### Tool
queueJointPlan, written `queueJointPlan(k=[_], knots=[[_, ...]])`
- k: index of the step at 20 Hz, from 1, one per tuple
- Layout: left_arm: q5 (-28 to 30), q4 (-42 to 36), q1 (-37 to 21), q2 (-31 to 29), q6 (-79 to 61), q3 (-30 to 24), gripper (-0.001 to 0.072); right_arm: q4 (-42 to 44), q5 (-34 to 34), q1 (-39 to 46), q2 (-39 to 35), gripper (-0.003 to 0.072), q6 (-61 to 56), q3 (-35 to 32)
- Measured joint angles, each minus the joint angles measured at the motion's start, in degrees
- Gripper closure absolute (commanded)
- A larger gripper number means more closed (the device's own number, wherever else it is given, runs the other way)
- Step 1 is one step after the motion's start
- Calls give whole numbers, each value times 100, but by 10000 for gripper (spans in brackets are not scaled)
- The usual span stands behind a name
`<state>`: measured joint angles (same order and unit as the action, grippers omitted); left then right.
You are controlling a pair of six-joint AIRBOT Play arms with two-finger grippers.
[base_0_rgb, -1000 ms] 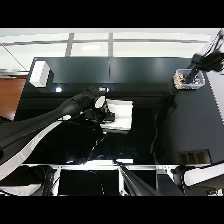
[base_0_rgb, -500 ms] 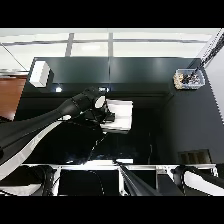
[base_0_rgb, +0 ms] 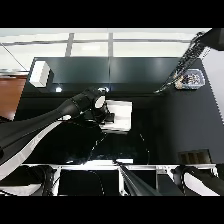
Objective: Fold the box and place the chain.
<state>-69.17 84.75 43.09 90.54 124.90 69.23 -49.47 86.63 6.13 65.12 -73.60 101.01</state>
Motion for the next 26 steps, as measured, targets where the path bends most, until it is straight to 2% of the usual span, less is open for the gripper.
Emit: queueJointPlan(k=[5,16,21,26], knots=[[-4,-2,0,0,0,0,682,765,431,-542,-37,670,138,-4],[-4,-2,0,0,0,0,682,1266,404,-1687,-48,670,4,-415],[-4,-2,0,0,0,0,681,1272,-157,-2164,-42,670,94,-1620],[-7,0,0,0,2,0,681,1423,-1464,-2385,-39,671,190,-3276]])
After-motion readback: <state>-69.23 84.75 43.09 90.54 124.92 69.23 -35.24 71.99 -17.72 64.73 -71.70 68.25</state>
